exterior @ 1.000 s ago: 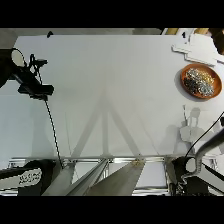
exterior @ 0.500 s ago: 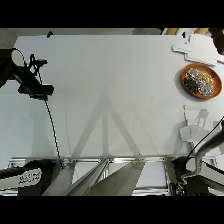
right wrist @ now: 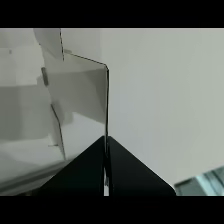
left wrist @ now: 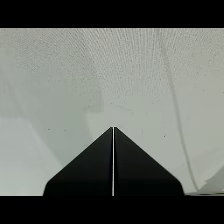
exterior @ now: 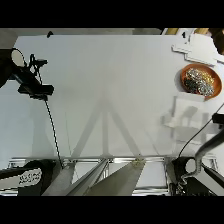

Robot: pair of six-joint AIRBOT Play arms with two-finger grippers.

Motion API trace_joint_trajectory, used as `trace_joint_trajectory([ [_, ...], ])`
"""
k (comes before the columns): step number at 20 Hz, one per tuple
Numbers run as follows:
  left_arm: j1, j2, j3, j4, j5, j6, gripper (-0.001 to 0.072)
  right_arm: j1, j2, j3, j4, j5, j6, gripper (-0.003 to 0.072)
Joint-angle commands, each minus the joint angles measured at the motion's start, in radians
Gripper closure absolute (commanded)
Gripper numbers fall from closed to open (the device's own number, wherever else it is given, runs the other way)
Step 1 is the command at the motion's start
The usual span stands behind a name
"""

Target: Fold the box and place the chain.

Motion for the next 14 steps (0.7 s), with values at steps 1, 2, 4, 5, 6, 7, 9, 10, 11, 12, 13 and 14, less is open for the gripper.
trace_joint_trajectory([
  [1, 0.001, 0.0, 0.0, 0.0, 0.0, 0.0, 0.0699, 0.11, 0.135, -0.005, 0.352, 0.045, -0.018, 0.0671],
  [2, 0.001, 0.0, 0.0, 0.0, 0.0, 0.0, 0.0699, 0.158, 0.18, -0.013, 0.438, 0.026, -0.021, 0.0671],
  [4, 0.001, 0.0, 0.0, 0.0, 0.0, 0.0, 0.0699, 0.286, 0.29, -0.066, 0.553, -0.058, -0.015, 0.0671],
  [5, 0.001, 0.0, 0.0, 0.0, 0.0, 0.0, 0.0699, 0.361, 0.344, -0.104, 0.578, -0.113, 0.013, 0.0671],
  [6, 0.001, 0.0, 0.0, 0.0, 0.0, 0.0, 0.0699, 0.432, 0.39, -0.145, 0.581, -0.161, 0.057, 0.0671],
  [7, 0.001, 0.0, 0.0, 0.0, 0.0, 0.0, 0.0699, 0.507, 0.431, -0.193, 0.578, -0.215, 0.106, 0.0671],
  [9, 0.001, 0.0, 0.0, 0.0, 0.0, 0.0, 0.0699, 0.638, 0.477, -0.279, 0.578, -0.288, 0.177, 0.067],
  [10, 0.001, 0.0, 0.0, 0.0, 0.0, 0.0, 0.0699, 0.7, 0.479, -0.315, 0.578, -0.314, 0.203, 0.067],
  [11, 0.001, 0.0, 0.0, 0.0, 0.024, 0.01, 0.0699, 0.752, 0.476, -0.345, 0.578, -0.338, 0.219, 0.067],
  [12, 0.001, 0.0, 0.0, 0.0, 0.051, 0.008, 0.0699, 0.8, 0.475, -0.369, 0.572, -0.365, 0.24, 0.067],
  [13, 0.001, 0.0, 0.0, -0.008, 0.071, 0.007, 0.0699, 0.845, 0.475, -0.386, 0.569, -0.392, 0.257, 0.067],
  [14, 0.001, 0.0, 0.0, -0.023, 0.075, 0.007, 0.0699, 0.88, 0.474, -0.396, 0.57, -0.412, 0.259, 0.0669],
])
